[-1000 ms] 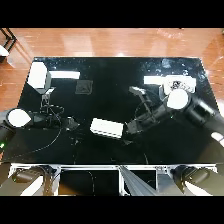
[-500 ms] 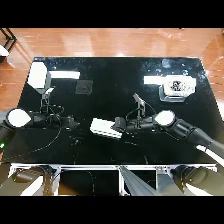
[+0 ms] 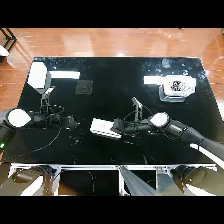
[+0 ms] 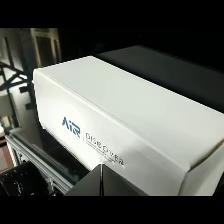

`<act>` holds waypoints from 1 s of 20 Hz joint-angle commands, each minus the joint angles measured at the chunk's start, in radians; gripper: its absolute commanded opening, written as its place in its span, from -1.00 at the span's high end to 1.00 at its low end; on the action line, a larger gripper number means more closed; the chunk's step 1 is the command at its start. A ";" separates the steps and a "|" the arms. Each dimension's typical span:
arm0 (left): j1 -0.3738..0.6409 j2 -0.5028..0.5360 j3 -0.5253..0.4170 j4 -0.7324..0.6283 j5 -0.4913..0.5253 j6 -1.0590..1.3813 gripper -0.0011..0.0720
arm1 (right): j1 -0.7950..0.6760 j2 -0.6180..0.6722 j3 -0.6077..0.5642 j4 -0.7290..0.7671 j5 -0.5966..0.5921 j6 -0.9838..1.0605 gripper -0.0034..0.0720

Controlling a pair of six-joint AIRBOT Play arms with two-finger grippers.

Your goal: Fold the box and place the chain.

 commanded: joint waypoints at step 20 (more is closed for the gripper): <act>0.001 -0.018 0.040 -0.004 0.080 0.247 -0.76 | -0.428 0.240 0.018 -0.025 0.385 -0.194 0.86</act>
